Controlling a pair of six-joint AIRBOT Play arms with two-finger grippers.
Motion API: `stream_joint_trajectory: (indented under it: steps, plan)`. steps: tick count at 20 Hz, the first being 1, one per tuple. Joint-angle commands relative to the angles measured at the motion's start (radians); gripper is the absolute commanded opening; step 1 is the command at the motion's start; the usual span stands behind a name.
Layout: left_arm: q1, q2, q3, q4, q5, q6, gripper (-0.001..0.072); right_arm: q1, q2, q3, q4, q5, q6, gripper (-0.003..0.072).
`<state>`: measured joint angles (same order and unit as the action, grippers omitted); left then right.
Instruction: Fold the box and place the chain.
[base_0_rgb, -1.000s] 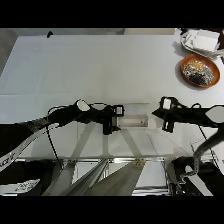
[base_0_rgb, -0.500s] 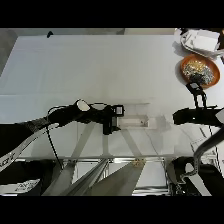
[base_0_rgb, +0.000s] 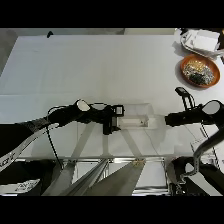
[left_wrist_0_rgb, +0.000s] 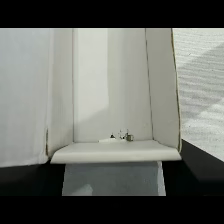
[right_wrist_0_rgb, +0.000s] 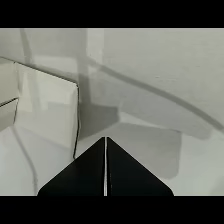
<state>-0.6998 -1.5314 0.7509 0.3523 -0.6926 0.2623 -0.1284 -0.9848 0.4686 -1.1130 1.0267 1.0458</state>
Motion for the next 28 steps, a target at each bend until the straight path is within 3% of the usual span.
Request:
stream_joint_trajectory:
  steps: [1,14,16,26,28]
  plan:
    - [0.0,0.0,0.0,0.0,0.0,0.0,0.0314,0.056,-0.083,0.0,0.062,0.01,-0.034,0.0005]
    - [0.0,0.0,0.0,0.0,0.0,0.0,0.0314,0.084,-0.098,0.0,0.232,0.037,-0.138,0.0013]
    - [0.0,0.0,0.0,0.0,0.0,0.0,0.0314,0.084,-0.091,0.0,0.239,0.042,-0.138,0.0066]
    - [0.0,0.0,0.0,0.0,0.0,0.0,0.0314,0.084,0.003,0.001,0.247,0.091,-0.113,0.0118]
    - [0.0,0.0,0.0,0.0,0.0,0.0,0.0314,0.084,0.018,0.001,0.248,0.09,-0.103,0.0182]
